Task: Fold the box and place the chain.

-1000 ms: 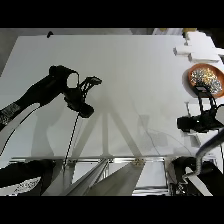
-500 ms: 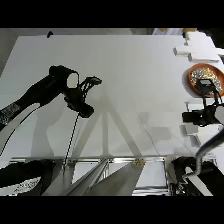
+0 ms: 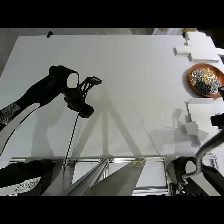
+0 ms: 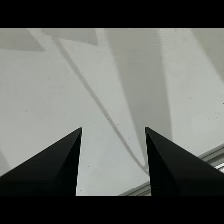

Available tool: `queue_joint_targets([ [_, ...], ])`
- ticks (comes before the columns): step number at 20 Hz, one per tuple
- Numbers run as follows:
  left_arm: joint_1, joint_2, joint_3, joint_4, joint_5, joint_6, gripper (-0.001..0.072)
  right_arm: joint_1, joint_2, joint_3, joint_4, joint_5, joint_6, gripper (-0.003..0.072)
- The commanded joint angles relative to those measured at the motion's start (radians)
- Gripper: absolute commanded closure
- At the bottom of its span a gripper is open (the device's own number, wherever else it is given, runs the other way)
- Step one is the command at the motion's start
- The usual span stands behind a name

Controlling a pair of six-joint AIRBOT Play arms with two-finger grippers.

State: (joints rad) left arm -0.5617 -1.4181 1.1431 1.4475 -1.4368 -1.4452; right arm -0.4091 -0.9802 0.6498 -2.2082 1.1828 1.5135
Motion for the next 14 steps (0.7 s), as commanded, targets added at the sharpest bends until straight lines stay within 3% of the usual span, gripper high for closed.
queue_joint_targets([
  [1, -0.001, 0.000, 0.000, 0.001, 0.000, 0.001, 0.0269, -0.107, -0.080, 0.032, -0.089, -0.072, -0.032, 0.0264],
  [6, -0.001, 0.000, 0.000, 0.000, 0.000, 0.001, 0.0269, -0.115, -0.227, 0.139, -0.111, -0.078, -0.030, 0.0236],
  [13, -0.001, 0.000, 0.000, 0.001, 0.000, 0.001, 0.0269, -0.171, -0.432, 0.190, -0.120, -0.051, 0.035, 0.0289],
  [14, -0.001, 0.000, -0.001, 0.001, 0.000, 0.001, 0.0269, -0.183, -0.449, 0.190, -0.121, -0.038, 0.051, 0.0324],
])
